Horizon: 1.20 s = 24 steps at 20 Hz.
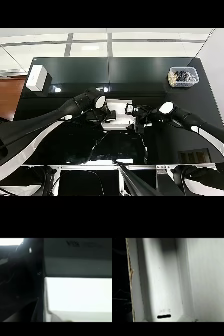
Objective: Fold the box and place the chain.
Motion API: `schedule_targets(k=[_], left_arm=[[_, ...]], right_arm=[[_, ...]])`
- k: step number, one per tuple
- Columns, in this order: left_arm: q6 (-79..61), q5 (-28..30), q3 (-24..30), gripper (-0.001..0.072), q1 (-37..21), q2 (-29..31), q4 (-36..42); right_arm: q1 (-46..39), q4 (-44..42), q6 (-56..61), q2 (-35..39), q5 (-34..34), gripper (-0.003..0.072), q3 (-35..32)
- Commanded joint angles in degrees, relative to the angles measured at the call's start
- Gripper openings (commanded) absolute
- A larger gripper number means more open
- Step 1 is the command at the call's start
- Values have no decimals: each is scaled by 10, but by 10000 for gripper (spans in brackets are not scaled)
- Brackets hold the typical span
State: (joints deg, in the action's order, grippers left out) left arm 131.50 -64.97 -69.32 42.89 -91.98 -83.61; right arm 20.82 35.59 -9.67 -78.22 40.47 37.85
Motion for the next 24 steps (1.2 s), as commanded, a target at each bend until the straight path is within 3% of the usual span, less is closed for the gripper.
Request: schedule_targets(k=[1,2,4,5,23,24], left_arm=[[2,-4,-2,266,0,-2,-3],[2,-4,-3,264,1,-3,-3],[2,-5,-10,59,0,-8,1],[2,-5,-14,22,1,-11,2],[-11,-15,-27,22,0,-20,5],[-11,-15,-27,22,0,-20,5]], right_arm=[[0,0,0,0,0,126,0],[0,0,0,0,0,126,0],[0,0,0,0,0,126,0],[0,0,0,0,0,126,0],[0,0,0,0,-2,127,0],[0,-2,1,0,-7,173,0]])
